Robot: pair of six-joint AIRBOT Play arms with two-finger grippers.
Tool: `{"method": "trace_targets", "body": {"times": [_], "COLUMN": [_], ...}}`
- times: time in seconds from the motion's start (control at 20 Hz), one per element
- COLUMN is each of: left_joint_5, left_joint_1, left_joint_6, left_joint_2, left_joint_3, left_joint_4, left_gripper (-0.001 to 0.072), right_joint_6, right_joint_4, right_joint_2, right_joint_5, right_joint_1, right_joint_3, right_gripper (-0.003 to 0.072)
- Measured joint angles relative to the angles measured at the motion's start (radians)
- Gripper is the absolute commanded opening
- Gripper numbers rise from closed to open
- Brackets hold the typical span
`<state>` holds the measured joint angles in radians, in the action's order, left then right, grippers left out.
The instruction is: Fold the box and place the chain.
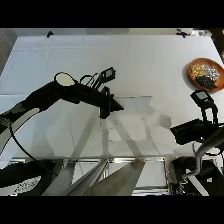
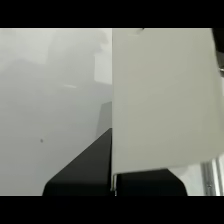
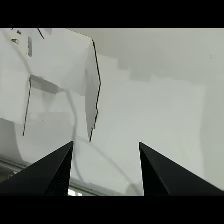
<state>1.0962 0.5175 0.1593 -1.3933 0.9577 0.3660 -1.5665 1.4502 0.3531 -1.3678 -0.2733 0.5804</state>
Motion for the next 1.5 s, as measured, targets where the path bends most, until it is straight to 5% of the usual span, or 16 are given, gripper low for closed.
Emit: {"method": "trace_targets", "body": {"times": [0.25, 0.45, 0.8, 1.2, 1.5], "left_joint_5": [-0.161, -0.233, -0.311, -0.349, -0.311], "left_joint_1": [0.000, 0.000, 0.000, 0.001, 0.001], "left_joint_6": [-0.069, -0.162, -0.417, -0.698, -0.720], "left_joint_2": [0.152, 0.208, 0.144, 0.043, -0.023], "left_joint_3": [-0.216, -0.297, -0.324, -0.327, -0.322], "left_joint_4": [-0.019, 0.033, -0.012, -0.356, -0.429], "left_gripper": [0.0001, 0.0003, 0.0003, 0.0003, 0.0002], "right_joint_6": [-0.005, -0.007, -0.008, -0.008, -0.008], "right_joint_4": [0.013, 0.008, -0.013, -0.017, -0.018], "right_joint_2": [-0.016, -0.019, -0.019, -0.019, -0.019], "right_joint_5": [-0.014, 0.012, 0.041, 0.072, 0.078], "right_joint_1": [0.000, 0.000, 0.000, 0.000, 0.000], "right_joint_3": [0.000, 0.000, 0.000, 0.000, 0.000], "right_gripper": [0.0461, 0.0461, 0.0460, 0.0460, 0.0460]}}
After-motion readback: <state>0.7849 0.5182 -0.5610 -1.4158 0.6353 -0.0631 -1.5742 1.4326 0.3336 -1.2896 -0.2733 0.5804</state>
